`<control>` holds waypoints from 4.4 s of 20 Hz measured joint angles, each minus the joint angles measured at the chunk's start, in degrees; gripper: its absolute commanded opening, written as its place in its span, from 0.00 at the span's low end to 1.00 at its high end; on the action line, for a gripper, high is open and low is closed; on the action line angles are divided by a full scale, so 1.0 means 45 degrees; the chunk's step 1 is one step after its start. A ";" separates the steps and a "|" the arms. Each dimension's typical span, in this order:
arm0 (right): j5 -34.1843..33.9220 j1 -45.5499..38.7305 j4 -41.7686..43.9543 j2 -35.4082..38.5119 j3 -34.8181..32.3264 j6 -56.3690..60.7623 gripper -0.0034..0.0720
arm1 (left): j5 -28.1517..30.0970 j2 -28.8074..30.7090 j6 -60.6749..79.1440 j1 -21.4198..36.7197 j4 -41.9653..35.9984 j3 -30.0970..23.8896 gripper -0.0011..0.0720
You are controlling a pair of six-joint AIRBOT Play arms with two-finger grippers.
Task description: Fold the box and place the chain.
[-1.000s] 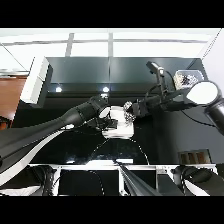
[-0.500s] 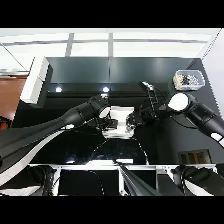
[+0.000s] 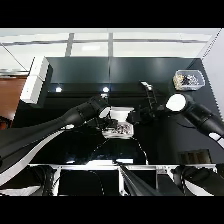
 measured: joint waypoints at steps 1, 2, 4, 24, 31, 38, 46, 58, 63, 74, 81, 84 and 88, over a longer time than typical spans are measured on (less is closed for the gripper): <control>0.0408 -0.0418 -0.0432 0.0175 0.0117 0.0029 0.47 | -0.0005 0.0000 0.0000 0.0000 0.0000 -0.0005 0.05; 0.0806 -0.0913 -0.1010 0.0413 0.0199 0.0063 0.47 | -0.0010 0.0000 0.0000 0.0000 0.0000 -0.0005 0.05; 0.1481 -0.2001 -0.2453 0.1010 0.0291 0.0223 0.47 | -0.0019 0.0000 -0.0005 0.0000 0.0000 0.0000 0.05; 0.1870 -0.5863 -0.6217 0.2725 0.0282 0.0554 0.47 | 0.0573 0.0000 -0.0840 -0.0005 0.0194 0.0500 0.77; 0.1598 -0.5867 -0.6110 0.2725 0.0282 0.0554 0.47 | -0.0214 0.1389 -0.0233 -0.0063 0.2040 0.0840 0.78; 0.1321 -0.5872 -0.6033 0.2725 0.0282 0.0554 0.47 | 0.1851 0.7883 -0.0855 0.1851 0.3818 -0.3837 0.78; 0.1025 -0.5867 -0.6033 0.2715 0.0282 0.0559 0.44 | 0.6858 1.0477 0.8874 0.7019 -0.5547 -0.9054 0.99; 0.1209 -0.5872 -0.6023 0.2715 0.0282 0.0559 0.45 | 0.5173 0.5610 2.9201 0.7062 -1.0462 -0.7490 0.99; 0.1355 -0.5872 -0.6003 0.2715 0.0282 0.0559 0.45 | 0.4308 0.3366 3.2586 0.5901 -1.1205 -0.6358 0.99; 0.1413 -0.5858 -0.5824 0.2715 0.0282 0.0559 0.45 | 0.4187 0.1909 3.3339 0.5280 -1.1973 -0.5644 0.99; 0.1418 -0.5858 -0.5663 0.2715 0.0282 0.0559 0.45 | 0.4376 0.1729 3.3023 0.5100 -1.1754 -0.5455 0.99; 0.1418 -0.5858 -0.5571 0.2715 0.0282 0.0559 0.45 | 0.4386 0.1710 3.3009 0.5090 -1.1744 -0.5430 0.99; 0.1413 -0.5858 -0.5542 0.2681 0.0282 0.0559 0.45 | 0.4435 0.1695 3.2975 0.5095 -1.1856 -0.5411 0.99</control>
